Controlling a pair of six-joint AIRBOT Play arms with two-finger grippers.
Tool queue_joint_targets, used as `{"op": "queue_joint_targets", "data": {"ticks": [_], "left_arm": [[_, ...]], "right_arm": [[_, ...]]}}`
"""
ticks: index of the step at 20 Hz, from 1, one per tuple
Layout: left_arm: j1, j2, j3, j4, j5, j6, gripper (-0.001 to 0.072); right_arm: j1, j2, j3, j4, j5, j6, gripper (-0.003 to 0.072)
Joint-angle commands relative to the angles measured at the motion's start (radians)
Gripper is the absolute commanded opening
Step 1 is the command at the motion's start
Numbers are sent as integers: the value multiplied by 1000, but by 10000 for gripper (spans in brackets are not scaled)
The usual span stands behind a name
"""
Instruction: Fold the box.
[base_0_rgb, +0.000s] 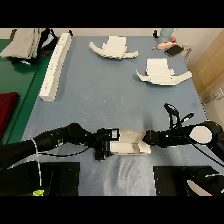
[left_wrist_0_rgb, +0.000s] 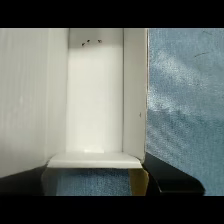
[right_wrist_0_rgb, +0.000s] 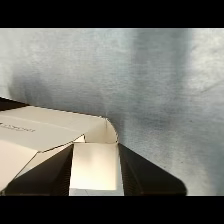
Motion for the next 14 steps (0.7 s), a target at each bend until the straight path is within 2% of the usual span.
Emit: {"op": "queue_joint_targets", "data": {"ticks": [1, 5, 11, 12, 14], "left_arm": [[0, -1, 1, 0, 0, 0, 471], [0, -1, 1, 0, 0, 0, 471], [0, -1, 1, 0, 0, 0, 471], [0, -1, 1, 0, 0, 0, 471], [0, -1, 1, 0, 0, 0, 471]], "right_arm": [[0, 1, 3, 8, -3, -3, 447], [27, -49, 3, 16, 5, -3, 443], [146, -127, 8, 14, -77, 14, 430], [156, -140, 20, 1, -80, 34, 401], [183, -173, 55, -45, -74, 73, 402]]}}
